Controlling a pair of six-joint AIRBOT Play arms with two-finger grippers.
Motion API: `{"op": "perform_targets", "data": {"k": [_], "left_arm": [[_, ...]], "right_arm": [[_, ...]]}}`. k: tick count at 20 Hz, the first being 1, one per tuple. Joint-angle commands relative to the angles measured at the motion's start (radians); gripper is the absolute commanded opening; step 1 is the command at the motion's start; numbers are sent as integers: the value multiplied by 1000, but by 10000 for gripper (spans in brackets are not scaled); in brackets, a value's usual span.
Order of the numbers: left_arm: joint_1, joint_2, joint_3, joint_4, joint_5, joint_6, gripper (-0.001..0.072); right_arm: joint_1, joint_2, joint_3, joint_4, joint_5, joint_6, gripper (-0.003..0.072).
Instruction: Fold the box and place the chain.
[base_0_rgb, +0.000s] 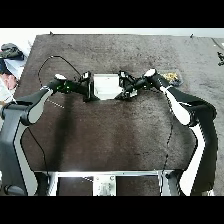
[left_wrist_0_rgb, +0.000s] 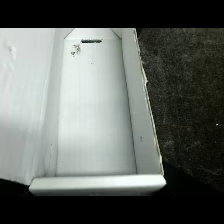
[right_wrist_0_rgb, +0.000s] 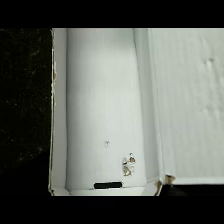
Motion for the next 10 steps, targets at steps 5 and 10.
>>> {"op": "perform_targets", "data": {"k": [5, 10], "left_arm": [[0, 0, 0, 5, 0, 1, 350], [0, 0, 0, 1, -1, -33, 351]], "right_arm": [[1, -1, 0, -1, 3, 0, 407], [1, -1, 0, -1, 3, 0, 407]]}}
